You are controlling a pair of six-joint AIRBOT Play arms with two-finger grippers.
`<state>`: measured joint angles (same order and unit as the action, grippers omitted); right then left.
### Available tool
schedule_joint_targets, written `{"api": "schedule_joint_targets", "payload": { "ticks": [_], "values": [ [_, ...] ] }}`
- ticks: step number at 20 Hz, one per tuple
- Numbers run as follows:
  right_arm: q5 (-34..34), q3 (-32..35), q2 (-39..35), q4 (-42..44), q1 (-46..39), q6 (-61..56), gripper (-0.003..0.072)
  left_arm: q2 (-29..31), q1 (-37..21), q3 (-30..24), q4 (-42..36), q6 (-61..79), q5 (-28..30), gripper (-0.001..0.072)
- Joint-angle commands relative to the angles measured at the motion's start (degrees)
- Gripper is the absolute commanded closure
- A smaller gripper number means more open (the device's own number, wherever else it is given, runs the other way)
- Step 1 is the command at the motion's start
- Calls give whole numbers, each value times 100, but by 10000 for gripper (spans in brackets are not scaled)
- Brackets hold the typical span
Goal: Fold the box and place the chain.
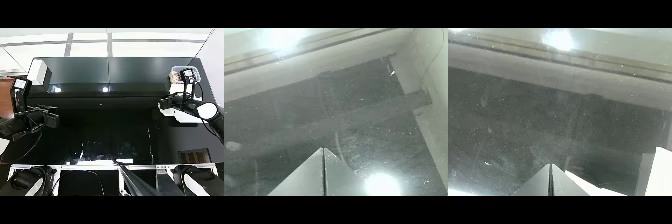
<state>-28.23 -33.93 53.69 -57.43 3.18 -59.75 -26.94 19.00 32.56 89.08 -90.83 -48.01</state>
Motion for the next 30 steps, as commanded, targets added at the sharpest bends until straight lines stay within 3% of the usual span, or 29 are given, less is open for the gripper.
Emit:
{"api": "schedule_joint_targets", "payload": {
  "ticks": [1,12,15,18,20,21,22,23,24,27,30],
  "values": [
    [0,2,-4,2,0,0,665,7,-4,0,2,2,0,680],
    [0,2,-4,0,0,0,665,7,-4,0,4,7,28,681],
    [46,2,-4,452,7,-2,665,7,-4,0,2,7,702,680],
    [26,2,-4,1825,7,0,665,-48,-7,-33,-20,2,1429,680],
    [621,2,70,2277,52,15,660,-304,-2,-162,-160,2,1965,680],
    [848,2,136,2334,50,17,446,-560,-2,-201,-299,0,2048,677],
    [907,2,203,2249,35,22,-11,-855,-2,-190,-487,2,1965,592],
    [874,-17,289,2024,7,24,-29,-1193,2,-151,-745,2,1788,268],
    [719,-85,363,1735,-107,-26,-28,-1495,0,-66,-894,-11,1558,-6],
    [-72,-870,752,-55,-1478,-1746,-27,-2149,-11,544,-643,-11,306,-9],
    [-1207,-2100,1443,-1482,-3510,-2374,-27,-2343,-11,1012,-72,-127,-544,-1]
  ]
}}
